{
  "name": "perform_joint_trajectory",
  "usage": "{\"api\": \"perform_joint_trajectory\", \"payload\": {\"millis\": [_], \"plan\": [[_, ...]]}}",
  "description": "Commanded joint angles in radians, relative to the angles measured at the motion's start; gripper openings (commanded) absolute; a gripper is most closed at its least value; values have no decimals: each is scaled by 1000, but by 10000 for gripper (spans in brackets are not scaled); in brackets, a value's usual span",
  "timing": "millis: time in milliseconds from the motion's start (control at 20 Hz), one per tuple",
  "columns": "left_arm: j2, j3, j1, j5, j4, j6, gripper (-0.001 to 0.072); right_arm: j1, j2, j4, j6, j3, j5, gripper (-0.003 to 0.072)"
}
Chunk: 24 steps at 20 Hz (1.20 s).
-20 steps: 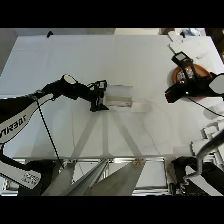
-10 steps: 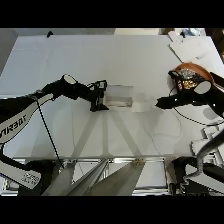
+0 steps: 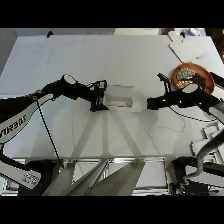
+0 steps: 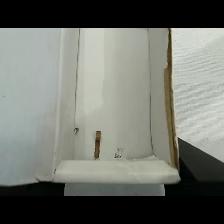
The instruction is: Fold the box and place the chain.
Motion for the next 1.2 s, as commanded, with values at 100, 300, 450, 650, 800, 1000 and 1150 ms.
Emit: {"api": "perform_joint_trajectory", "payload": {"millis": [100, 300, 450, 650, 800, 1000, 1150], "plan": [[0, 0, 0, 0, 0, 0, 276, 61, -4, 167, -58, 0, 18, 77], [0, 0, 0, 0, 0, 0, 276, 69, 14, 190, -58, 0, 28, 273], [0, 0, 0, 0, 0, 0, 276, 75, 23, 200, -58, 0, 28, 276], [0, 0, 0, 0, 0, 0, 276, 130, 23, 204, -80, 0, 24, 297], [0, 0, 0, 0, 0, 0, 276, 156, 23, 218, -84, 0, 6, 501], [0, 0, 0, 0, 0, 0, 276, 191, 23, 217, -71, 0, -76, 502], [0, 0, 0, 0, 0, 0, 276, 226, 23, 217, -29, 0, -142, 500]]}}
